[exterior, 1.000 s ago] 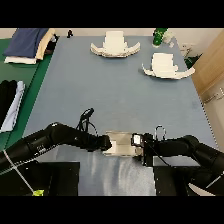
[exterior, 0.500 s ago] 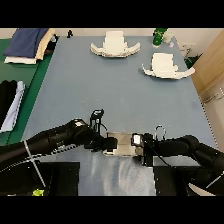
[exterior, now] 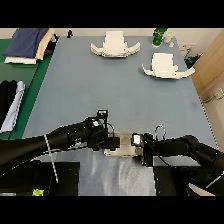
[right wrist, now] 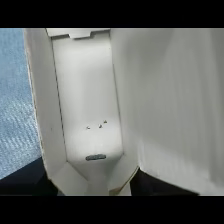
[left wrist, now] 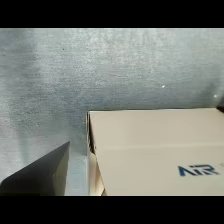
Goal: Fold the box.
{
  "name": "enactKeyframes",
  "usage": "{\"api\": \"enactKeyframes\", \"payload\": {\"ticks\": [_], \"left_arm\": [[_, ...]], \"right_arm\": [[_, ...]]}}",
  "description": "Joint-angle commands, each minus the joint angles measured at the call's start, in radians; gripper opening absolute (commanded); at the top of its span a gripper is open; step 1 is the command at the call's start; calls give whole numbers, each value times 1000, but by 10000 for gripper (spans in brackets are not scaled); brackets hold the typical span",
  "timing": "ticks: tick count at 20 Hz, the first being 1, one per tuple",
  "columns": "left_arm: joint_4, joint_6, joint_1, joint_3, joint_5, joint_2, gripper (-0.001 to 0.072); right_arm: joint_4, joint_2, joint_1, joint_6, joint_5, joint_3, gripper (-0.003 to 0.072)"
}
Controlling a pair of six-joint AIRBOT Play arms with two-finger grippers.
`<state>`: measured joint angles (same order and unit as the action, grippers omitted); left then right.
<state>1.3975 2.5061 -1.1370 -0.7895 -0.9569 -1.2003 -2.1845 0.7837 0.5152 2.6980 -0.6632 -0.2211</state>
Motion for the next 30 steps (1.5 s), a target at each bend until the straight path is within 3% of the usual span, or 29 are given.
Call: {"api": "enactKeyframes", "payload": {"ticks": [1,6,8,23,27,28,29,30], "left_arm": [[17,31,-4,-7,-6,-24,441],[17,66,-4,-8,-14,-28,440],[29,69,-11,-8,-14,-28,352],[56,135,-34,-8,-13,-28,351],[112,158,-55,-45,-54,-48,343],[115,156,-57,-57,-58,-55,275],[132,153,-63,-66,-57,-59,128],[148,154,-72,-71,-58,-59,103]], "right_arm": [[0,0,0,0,0,0,512],[0,0,0,0,0,0,512],[0,0,0,0,0,0,512],[0,0,0,0,0,0,512],[0,0,0,0,0,0,512],[0,0,0,0,0,0,512],[0,0,0,0,0,0,512],[0,0,0,0,0,0,512]]}}
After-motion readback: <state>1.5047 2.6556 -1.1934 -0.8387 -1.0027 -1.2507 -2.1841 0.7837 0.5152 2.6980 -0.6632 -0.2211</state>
